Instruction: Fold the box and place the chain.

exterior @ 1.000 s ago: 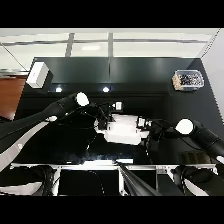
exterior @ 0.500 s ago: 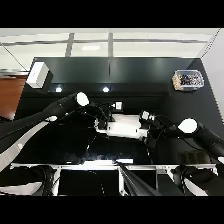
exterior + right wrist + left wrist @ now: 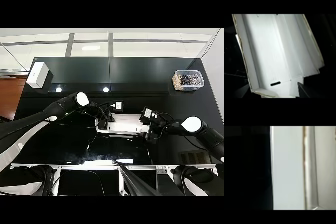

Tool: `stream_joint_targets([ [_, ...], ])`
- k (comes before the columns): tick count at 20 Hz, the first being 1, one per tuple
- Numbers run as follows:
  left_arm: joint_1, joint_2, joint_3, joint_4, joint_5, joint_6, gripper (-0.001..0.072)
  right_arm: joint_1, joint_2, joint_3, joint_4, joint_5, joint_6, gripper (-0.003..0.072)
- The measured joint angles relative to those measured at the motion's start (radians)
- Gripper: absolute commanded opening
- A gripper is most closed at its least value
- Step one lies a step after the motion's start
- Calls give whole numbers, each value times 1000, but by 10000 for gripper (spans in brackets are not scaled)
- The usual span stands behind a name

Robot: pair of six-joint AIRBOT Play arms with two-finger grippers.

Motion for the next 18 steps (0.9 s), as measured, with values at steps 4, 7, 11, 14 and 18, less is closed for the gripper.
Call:
stream_joint_targets([
  [4,0,0,0,0,-1,0,25,10,0,3,2,-58,-24,633],
  [7,0,0,0,0,-1,0,25,11,0,9,13,-66,-34,634],
  [11,0,0,0,0,-1,0,25,12,0,27,22,-61,-37,633],
  [14,0,0,0,0,-1,0,25,12,-1,33,13,-59,-46,633],
  [18,0,2,0,0,0,0,25,13,-31,34,5,-49,-100,633],
])
